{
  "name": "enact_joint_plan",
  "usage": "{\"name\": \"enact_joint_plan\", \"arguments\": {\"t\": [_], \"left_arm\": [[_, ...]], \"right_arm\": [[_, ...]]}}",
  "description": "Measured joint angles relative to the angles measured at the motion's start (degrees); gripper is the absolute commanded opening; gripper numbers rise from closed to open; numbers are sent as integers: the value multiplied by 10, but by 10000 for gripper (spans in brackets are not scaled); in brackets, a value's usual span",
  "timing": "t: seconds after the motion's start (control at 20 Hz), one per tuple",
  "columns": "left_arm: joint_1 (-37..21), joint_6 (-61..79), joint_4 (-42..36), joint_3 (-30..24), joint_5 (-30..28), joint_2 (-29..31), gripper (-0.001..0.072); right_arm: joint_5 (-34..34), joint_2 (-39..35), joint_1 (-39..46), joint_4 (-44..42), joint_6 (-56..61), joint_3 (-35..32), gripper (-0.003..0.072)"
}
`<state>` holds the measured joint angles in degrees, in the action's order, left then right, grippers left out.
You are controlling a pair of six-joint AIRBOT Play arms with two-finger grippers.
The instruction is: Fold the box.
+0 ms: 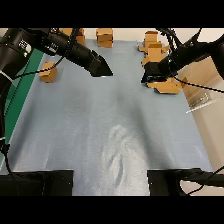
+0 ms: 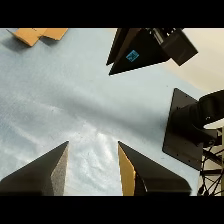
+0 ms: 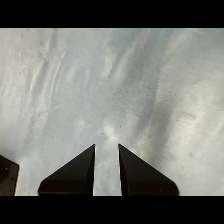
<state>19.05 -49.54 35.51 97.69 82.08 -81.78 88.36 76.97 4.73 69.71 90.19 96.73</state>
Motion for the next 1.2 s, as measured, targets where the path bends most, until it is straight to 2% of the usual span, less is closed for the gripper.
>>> {"name": "enact_joint_plan", "arguments": {"t": [0.3,0.5,0.7,1.0,1.1,1.15,1.2], "left_arm": [[0,0,0,0,0,0,455],[0,0,0,0,0,0,455],[0,0,0,0,-2,0,455],[2,0,-4,0,-41,0,455],[3,0,-7,0,-49,0,455],[3,0,-8,0,-52,0,455],[4,0,-8,0,-56,-1,455]], "right_arm": [[10,-1,0,7,0,0,233],[-19,-7,26,50,14,0,234],[-33,-11,148,69,22,0,233],[-73,-12,365,74,-3,0,226],[-91,-10,410,69,-14,0,261],[-100,-7,426,65,-19,0,379],[-112,0,441,61,-27,1,395]]}}
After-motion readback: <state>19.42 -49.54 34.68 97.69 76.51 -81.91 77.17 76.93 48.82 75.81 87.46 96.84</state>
